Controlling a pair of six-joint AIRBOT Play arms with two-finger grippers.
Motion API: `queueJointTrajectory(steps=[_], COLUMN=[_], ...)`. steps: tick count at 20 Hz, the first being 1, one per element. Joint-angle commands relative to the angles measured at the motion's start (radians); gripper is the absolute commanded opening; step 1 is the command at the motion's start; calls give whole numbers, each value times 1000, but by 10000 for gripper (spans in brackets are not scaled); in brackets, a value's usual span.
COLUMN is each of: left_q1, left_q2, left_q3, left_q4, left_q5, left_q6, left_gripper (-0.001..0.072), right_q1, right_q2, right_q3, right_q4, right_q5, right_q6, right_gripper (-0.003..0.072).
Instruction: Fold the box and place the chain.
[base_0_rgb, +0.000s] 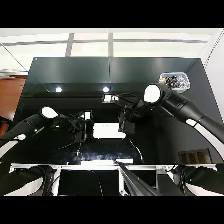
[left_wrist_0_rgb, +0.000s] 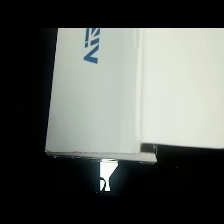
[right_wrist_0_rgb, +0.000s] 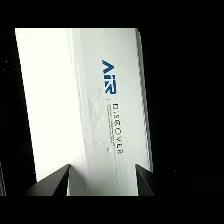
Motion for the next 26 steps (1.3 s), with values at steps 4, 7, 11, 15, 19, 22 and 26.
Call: queueJointTrajectory(steps=[4,7,11,15,19,22,26], left_q1=[-1,-1,-1,-1,-1,-1,-1], left_q2=[-1,-1,-1,-1,-1,-1,-1], left_q3=[1,1,1,1,1,1,1], left_q4=[0,0,0,0,0,0,0], left_q5=[0,0,0,0,0,0,0], left_q6=[0,0,0,0,0,0,0], left_gripper=[377,377,377,377,377,377,377], right_q1=[37,34,12,-100,-137,-127,-79], right_q2=[-2,0,96,219,202,166,145], right_q3=[0,1,1,-27,-221,-229,-246], right_q4=[-58,-89,-117,-138,167,269,230], right_q5=[-18,-2,57,68,-270,-277,-226], right_q6=[18,20,26,174,-44,-104,-188], right_gripper=[720,720,720,720,720,719,720])
